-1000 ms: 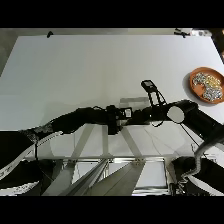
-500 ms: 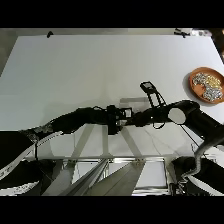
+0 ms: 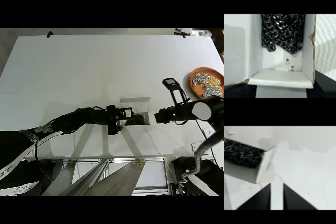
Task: Fold the box and place the chain.
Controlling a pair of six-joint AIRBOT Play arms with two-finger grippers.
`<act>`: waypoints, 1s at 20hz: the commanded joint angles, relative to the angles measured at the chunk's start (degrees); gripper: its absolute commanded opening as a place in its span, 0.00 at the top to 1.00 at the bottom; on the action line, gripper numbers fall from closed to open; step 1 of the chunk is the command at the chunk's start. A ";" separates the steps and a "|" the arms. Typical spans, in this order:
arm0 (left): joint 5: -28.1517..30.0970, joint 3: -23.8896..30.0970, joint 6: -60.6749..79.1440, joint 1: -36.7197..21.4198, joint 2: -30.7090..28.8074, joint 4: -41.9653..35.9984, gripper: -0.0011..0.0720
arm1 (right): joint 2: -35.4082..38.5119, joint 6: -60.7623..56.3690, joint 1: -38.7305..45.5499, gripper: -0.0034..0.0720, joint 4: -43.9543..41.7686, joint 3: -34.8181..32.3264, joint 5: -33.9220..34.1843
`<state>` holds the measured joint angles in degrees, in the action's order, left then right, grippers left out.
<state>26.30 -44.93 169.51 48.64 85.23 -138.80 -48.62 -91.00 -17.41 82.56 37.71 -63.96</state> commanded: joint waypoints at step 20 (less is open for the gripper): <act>0.02 0.02 0.00 0.02 -0.04 0.00 0.80 | -23.34 37.68 11.06 0.95 -37.42 10.49 12.15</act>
